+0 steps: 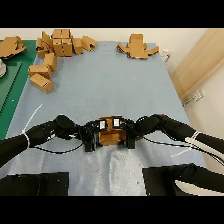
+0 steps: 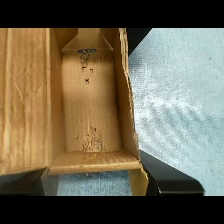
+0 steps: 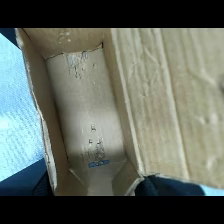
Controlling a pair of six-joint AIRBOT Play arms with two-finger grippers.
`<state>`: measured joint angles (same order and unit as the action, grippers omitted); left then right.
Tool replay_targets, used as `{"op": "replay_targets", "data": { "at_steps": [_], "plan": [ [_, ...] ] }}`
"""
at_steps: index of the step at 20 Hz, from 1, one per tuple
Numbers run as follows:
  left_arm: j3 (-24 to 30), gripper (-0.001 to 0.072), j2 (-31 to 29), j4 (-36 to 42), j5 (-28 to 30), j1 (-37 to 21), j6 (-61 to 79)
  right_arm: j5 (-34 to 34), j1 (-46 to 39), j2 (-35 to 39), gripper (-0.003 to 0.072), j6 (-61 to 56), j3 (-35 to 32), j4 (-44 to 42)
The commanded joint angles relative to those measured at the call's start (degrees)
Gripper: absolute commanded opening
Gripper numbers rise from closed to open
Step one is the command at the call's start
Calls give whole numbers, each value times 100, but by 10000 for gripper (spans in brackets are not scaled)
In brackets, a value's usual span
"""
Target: Fold the box.
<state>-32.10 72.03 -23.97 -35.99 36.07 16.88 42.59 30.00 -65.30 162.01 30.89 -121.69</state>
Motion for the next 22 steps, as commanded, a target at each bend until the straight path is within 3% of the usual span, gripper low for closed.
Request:
{"op": "replay_targets", "data": {
  "at_steps": [1, 10, 15, 18, 22],
  "plan": [
    [-4, 424, 2, -4, -2, 2, 2, -2, -2, -4, 607, -2, -2, 2],
    [-4, 423, 2, -4, -2, 2, 4, -350, -2, 2, 610, -11, 0, -155],
    [-4, 424, 2, -4, -2, 2, 4, 149, -61, 2, 626, -170, 26, -227],
    [-4, 424, 2, -4, -4, 2, 4, 780, -363, 2, 626, -308, 212, -310],
    [-4, 424, 0, -4, -2, 2, 4, 1038, -678, 2, 626, -323, 262, -479]
  ]
}}
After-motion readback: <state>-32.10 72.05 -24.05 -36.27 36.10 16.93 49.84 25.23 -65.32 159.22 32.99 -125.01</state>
